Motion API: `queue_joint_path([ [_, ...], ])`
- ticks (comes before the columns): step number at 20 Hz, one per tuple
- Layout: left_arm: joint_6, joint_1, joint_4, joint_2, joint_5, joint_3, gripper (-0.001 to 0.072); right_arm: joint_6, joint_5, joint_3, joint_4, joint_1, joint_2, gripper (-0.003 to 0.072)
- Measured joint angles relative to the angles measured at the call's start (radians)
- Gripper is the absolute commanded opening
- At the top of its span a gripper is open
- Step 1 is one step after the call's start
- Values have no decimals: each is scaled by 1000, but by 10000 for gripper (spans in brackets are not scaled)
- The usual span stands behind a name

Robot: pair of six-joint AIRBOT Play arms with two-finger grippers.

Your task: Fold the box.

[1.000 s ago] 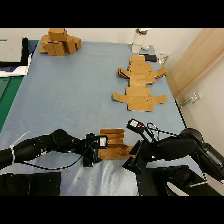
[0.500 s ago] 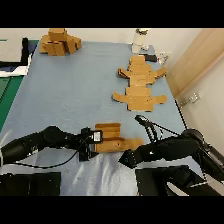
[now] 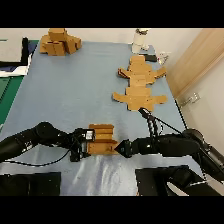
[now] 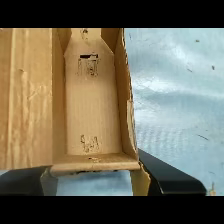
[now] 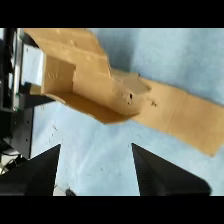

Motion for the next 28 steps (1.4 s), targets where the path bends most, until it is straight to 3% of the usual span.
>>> queue_joint_path([
  [15,36,-57,-119,-82,81,-13,598,0,75,0,0,0,-21,693],
  [16,38,-58,-120,-85,82,-14,598,2,75,0,2,0,-25,518],
  [17,39,-58,-119,-87,83,-14,598,13,76,0,8,0,-30,182],
  [18,40,-58,-119,-89,84,-14,598,27,76,0,15,0,-37,3],
  [23,43,-58,-114,-92,90,-14,598,-24,146,3,110,24,-113,3],
  [28,43,-58,-115,-92,90,-14,598,-161,246,77,169,58,-302,3],
])
